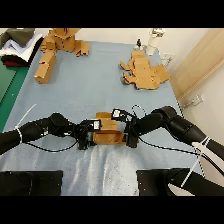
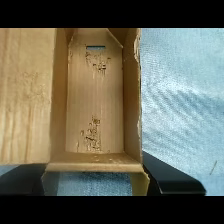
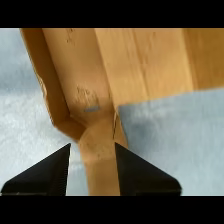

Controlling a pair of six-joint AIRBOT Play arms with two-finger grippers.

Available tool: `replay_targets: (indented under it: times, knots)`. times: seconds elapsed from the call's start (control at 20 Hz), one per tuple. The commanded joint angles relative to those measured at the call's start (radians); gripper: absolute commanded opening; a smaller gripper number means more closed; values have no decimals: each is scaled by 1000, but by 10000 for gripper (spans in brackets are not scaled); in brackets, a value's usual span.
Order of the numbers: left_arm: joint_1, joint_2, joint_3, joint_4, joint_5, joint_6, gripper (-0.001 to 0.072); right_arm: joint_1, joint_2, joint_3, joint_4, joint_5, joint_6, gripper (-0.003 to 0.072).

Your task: Fold the box.

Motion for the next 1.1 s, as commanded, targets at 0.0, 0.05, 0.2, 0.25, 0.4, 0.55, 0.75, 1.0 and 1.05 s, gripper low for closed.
replay_targets:
  times: [0.0, 0.05, 0.2, 0.25, 0.4, 0.55, 0.75, 1.0, 1.05]
  knots:
    - [0, 0, 0, 0, 0, 0, 363, 1, -10, -2, 77, 73, -130, 445]
    - [0, 0, 0, 0, 0, 0, 363, 1, -18, -2, 78, 68, -142, 445]
    - [0, 0, 0, 0, 0, 0, 363, 29, -35, -2, 80, 61, -158, 445]
    - [0, 0, 0, 0, 0, 0, 363, 45, -39, -2, 79, 64, -170, 445]
    - [0, 0, 0, 0, 0, 0, 363, 76, -53, -2, 79, 90, -187, 342]
    - [0, 0, 0, 0, 0, 0, 363, 82, -56, -2, 77, 104, -187, 281]
    - [0, 0, 0, 0, 1, 0, 363, 82, -63, -5, 85, 139, -187, 295]
    - [0, 0, 0, 0, 0, 0, 363, 82, -74, -14, 91, 148, -187, 551]
    - [0, 0, 0, 0, 1, 0, 363, 82, -74, -14, 91, 149, -187, 609]
